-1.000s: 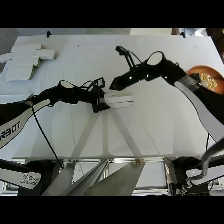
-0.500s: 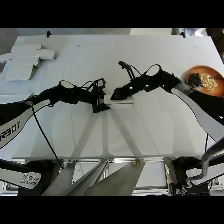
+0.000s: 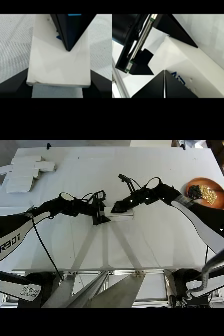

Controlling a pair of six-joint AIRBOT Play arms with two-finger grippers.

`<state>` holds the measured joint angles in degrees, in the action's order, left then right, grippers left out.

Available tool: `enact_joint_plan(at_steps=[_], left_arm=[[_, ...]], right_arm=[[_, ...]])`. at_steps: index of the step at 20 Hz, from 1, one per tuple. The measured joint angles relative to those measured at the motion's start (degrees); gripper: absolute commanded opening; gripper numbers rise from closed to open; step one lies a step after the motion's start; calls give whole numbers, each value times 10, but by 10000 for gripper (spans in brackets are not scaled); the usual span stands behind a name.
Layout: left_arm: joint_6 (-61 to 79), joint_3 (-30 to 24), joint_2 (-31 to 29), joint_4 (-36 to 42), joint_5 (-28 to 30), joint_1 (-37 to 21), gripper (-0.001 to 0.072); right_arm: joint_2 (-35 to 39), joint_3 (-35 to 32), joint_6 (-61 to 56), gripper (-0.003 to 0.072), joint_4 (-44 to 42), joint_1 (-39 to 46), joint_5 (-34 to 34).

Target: Fold the box and place the chain.

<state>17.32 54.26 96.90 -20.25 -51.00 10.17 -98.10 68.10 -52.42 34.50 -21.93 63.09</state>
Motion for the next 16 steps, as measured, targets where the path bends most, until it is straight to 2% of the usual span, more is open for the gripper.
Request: enact_joint_plan(at_steps=[4,7,11,16], left_arm=[[-3,0,0,3,1,0,479],[-4,0,0,5,8,-1,479],[-2,0,0,2,3,-1,479],[0,0,0,1,3,-1,479]], right_arm=[[24,-2,14,16,9,0,-18],[71,-1,27,16,8,4,-50],[132,-2,37,15,44,13,-60],[176,-50,58,13,37,60,-58]])
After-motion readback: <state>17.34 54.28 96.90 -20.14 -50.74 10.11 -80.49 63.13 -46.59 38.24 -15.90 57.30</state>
